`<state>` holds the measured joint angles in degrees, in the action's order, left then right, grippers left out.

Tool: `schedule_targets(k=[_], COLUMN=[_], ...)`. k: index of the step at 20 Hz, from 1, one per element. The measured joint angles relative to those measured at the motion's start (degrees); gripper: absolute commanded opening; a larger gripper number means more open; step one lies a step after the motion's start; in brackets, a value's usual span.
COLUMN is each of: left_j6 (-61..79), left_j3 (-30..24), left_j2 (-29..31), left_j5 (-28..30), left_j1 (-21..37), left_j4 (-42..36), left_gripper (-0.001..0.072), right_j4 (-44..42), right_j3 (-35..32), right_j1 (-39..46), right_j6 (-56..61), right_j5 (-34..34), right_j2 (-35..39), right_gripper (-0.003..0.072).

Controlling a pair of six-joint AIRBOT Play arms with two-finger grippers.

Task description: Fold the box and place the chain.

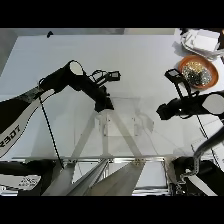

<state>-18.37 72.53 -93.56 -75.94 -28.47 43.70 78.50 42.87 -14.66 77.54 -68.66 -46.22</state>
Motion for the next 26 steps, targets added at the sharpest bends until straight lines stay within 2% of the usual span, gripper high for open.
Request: schedule_targets(k=[2, 4, 8, 11, 13, 15, 26], left_j6=[0.09, 1.09, 5.29, 7.04, 7.8, 9.33, 13.92], left_j3=[-1.42, -4.55, -10.21, -11.67, -12.11, -12.33, -12.48], left_j2=[2.62, 6.01, 9.2, 7.56, 5.64, 3.96, 1.57], left_j5=[1.01, 4.37, 13.16, 17.14, 20.15, 21.88, 23.71], left_j1=[-1.66, -2.67, -3.45, -3.67, -3.72, -3.74, -3.76], left_j4=[-0.11, -1.36, -2.97, -3.65, -4.02, -4.24, -4.39], left_gripper=[-0.0005, -0.0002, 0.0002, 0.0004, 0.0004, 0.0004, 0.0004], right_j4=[1.64, 2.6, 2.71, 1.27, 0.61, 0.22, -0.28], right_j3=[0.07, 0.11, 0.15, 0.15, 0.15, 0.15, 0.15], right_j1=[0.02, 0.02, 0.02, 0.02, 0.02, 0.02, 0.02], right_j6=[0.0, -0.02, -0.02, -0.42, -0.85, -1.11, -2.45], right_j5=[-4.66, -7.72, -8.33, -6.56, -5.53, -4.48, -2.05], right_j2=[1.42, 2.16, 2.78, 2.95, 2.99, 2.99, 2.99], right_gripper=[0.0361, 0.036, 0.036, 0.0347, 0.0289, 0.0289, 0.0289])
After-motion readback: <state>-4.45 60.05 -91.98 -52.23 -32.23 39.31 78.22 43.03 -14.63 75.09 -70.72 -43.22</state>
